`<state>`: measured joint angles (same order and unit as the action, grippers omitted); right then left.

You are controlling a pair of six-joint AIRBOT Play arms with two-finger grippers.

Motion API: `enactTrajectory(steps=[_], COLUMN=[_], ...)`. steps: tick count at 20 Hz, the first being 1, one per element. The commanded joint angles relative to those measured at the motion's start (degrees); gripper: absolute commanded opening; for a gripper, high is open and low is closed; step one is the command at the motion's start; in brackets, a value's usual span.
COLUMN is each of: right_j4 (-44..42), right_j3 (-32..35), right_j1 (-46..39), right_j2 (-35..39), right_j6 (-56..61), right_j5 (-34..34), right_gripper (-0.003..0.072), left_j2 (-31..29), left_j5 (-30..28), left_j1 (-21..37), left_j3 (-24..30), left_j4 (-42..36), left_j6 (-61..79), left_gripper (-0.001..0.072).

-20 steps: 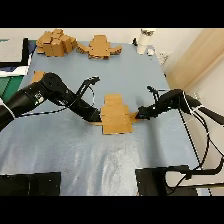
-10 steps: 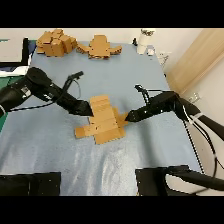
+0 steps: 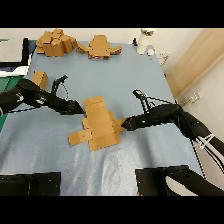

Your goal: Fold the box.

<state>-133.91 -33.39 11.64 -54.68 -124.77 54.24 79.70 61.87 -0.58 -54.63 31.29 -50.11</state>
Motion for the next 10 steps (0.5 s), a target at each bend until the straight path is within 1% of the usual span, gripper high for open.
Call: enactTrajectory(steps=[1,4,6,8,10], right_j4=[0.0,0.1,0.2,0.2,0.5], right_j3=[0.6,0.6,0.6,0.6,0.6], right_j1=[3.2,3.8,3.8,3.8,3.8], right_j2=[1.5,1.5,1.5,1.5,1.4], right_j6=[3.3,4.7,5.0,5.4,5.5], right_j5=[-1.0,-1.7,-1.7,-1.7,-1.7], right_gripper=[0.0002,0.0002,0.0002,0.0002,0.0002], left_j2=[5.3,9.4,11.2,12.3,12.6], left_j5=[-2.8,-2.3,-1.5,-0.9,1.1], left_j1=[0.7,0.5,0.2,-0.5,-0.6], left_j3=[0.8,0.8,0.8,0.8,0.6], left_j4=[-8.3,-13.3,-16.5,-18.1,-19.7], left_j6=[7.5,11.8,15.1,17.8,21.2], left_gripper=[0.0641,0.0641,0.064,0.0639,0.061])
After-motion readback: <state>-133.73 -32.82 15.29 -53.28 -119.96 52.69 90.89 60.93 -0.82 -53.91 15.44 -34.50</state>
